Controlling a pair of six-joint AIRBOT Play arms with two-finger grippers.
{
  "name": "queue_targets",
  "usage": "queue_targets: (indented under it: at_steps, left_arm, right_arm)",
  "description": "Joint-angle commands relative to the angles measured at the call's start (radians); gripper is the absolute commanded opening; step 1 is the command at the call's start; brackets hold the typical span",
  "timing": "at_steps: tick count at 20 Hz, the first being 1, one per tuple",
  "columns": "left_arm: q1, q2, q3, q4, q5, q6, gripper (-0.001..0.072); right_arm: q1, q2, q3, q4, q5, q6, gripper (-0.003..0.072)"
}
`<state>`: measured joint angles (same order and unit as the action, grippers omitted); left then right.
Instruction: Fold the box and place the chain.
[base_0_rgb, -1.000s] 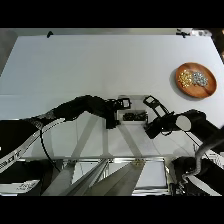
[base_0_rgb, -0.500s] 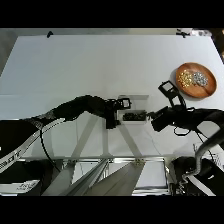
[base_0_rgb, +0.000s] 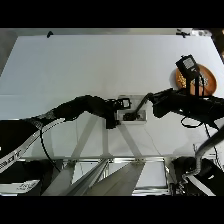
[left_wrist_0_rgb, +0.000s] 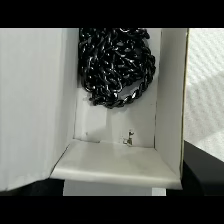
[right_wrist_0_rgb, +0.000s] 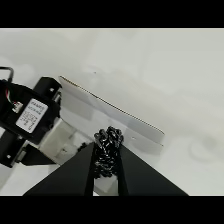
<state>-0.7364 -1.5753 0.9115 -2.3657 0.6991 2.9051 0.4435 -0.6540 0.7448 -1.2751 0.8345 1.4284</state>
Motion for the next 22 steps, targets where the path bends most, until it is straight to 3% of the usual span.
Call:
queue_targets:
  at_steps: [1,6,12,19,20,21,22]
  left_arm:
    - [-0.001,0.0,0.0,0.0,0.0,0.0,0.0316]
    - [-0.001,0.001,0.0,0.0,0.0,0.0,0.0316]
    - [-0.001,0.0,0.0,0.0,0.0,0.0,0.0316]
    - [-0.001,0.001,0.0,0.0,0.0,0.0,0.0316]
    - [-0.001,0.001,0.0,0.0,0.0,0.0,0.0316]
    - [-0.001,0.001,0.0,0.0,0.0,0.0,0.0316]
    - [-0.001,0.0,0.0,0.0,0.0,0.0,0.0316]
  right_arm:
    - [0.0,-0.049,0.009,0.118,-0.013,-0.068,0.0012]
    - [0.0,-0.182,0.009,0.12,0.003,-0.088,0.0012]
    - [0.01,-0.378,0.008,0.079,0.153,-0.094,0.0013]
    - [0.062,-0.492,0.008,0.056,0.082,-0.068,0.0017]
    - [0.062,-0.5,0.008,0.055,0.077,-0.067,0.0065]
    - [0.062,-0.504,0.008,0.056,0.076,-0.066,0.0181]
    - [0.062,-0.505,0.008,0.056,0.076,-0.064,0.024]
